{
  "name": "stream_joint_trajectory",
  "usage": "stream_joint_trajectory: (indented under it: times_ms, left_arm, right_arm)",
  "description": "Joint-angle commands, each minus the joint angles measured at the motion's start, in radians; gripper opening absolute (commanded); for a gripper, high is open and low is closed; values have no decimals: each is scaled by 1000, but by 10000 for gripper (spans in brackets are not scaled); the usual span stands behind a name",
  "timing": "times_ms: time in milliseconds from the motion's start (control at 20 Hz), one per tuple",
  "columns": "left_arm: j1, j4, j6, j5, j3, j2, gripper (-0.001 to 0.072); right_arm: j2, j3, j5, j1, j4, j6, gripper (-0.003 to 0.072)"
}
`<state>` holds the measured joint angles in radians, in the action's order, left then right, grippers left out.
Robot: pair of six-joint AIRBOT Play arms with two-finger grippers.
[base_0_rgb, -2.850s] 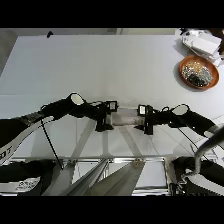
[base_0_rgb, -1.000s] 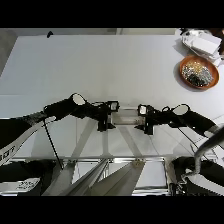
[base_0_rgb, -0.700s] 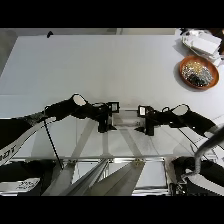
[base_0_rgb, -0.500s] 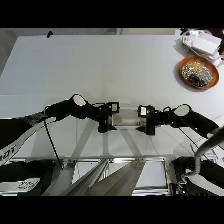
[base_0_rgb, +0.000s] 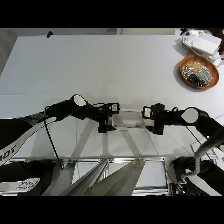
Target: Fold the box and place the chain.
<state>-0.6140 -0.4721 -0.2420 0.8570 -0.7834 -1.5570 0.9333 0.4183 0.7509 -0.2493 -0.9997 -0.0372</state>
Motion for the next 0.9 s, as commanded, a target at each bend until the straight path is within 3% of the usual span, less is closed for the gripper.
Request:
stream_joint_trajectory:
  times_ms: [0, 50, 150, 200, 250, 300, 500, 850]
  left_arm:
    - [1, 1, 3, -4, -1, 0, 137]
    - [1, 1, 3, -4, -1, 0, 137]
    - [1, 2, 3, -4, -1, 0, 137]
    - [1, 1, 3, -4, -1, 0, 137]
    - [1, 1, 3, -4, -1, 0, 137]
    - [1, 1, 3, -4, -1, 0, 137]
    - [1, 2, 3, -4, -1, 0, 137]
    - [1, 1, 3, -4, -1, 0, 137]
  right_arm:
    - [-111, 0, 3, 0, -76, -72, 696]
    - [-149, 0, 6, 0, -70, -72, 681]
    - [-208, 0, 33, 0, -5, -72, 565]
    - [-226, 0, 54, 0, 64, -71, 441]
    - [-233, 0, 78, 0, 155, -71, 246]
    - [-230, 0, 98, 0, 237, -66, 4]
    - [-165, 0, 42, 0, 396, -60, 8]
    - [71, 0, -248, 0, 656, -70, 8]
